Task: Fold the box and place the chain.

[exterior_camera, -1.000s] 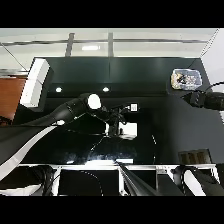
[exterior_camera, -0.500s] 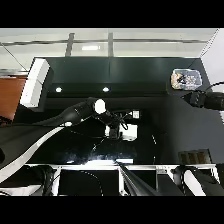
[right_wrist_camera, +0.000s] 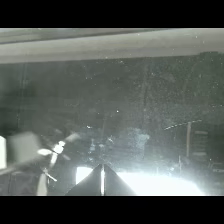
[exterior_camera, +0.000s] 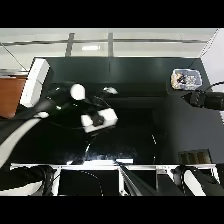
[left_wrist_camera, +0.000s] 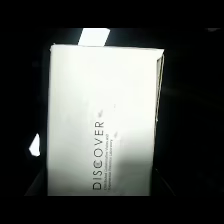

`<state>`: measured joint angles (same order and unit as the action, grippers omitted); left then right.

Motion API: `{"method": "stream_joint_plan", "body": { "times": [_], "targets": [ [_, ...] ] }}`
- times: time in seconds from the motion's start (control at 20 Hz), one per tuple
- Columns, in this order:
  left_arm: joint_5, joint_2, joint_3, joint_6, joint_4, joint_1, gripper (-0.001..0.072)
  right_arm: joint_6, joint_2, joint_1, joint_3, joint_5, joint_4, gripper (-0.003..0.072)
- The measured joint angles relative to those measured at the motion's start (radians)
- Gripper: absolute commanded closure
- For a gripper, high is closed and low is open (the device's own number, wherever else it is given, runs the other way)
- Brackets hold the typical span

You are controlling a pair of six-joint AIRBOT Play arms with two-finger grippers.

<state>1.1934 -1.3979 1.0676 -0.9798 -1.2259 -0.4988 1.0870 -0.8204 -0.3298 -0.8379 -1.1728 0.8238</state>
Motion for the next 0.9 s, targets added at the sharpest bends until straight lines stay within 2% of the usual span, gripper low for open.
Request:
{"method": "stream_joint_plan", "body": {
  "times": [0.2,0.35,0.55,0.7,0.9],
  "targets": [
    [0.135,0.138,-0.153,-0.109,-0.070,0.325,0.0416,-0.002,0.000,0.000,0.000,0.000,0.000,0.0671],
    [0.165,0.239,-0.261,-0.137,-0.109,0.605,0.0416,-0.002,0.000,0.000,0.000,0.000,0.000,0.0671],
    [0.134,0.304,-0.301,-0.148,-0.185,0.929,0.0416,-0.005,0.000,0.000,0.005,-0.001,-0.003,0.0670],
    [0.053,0.320,-0.299,-0.119,-0.191,1.092,0.0416,-0.004,0.000,0.001,0.018,-0.007,-0.006,0.0671],
    [-0.091,0.325,-0.296,-0.002,-0.178,1.170,0.0416,-0.004,0.000,0.001,0.024,0.002,-0.010,0.0671]
  ]
}}
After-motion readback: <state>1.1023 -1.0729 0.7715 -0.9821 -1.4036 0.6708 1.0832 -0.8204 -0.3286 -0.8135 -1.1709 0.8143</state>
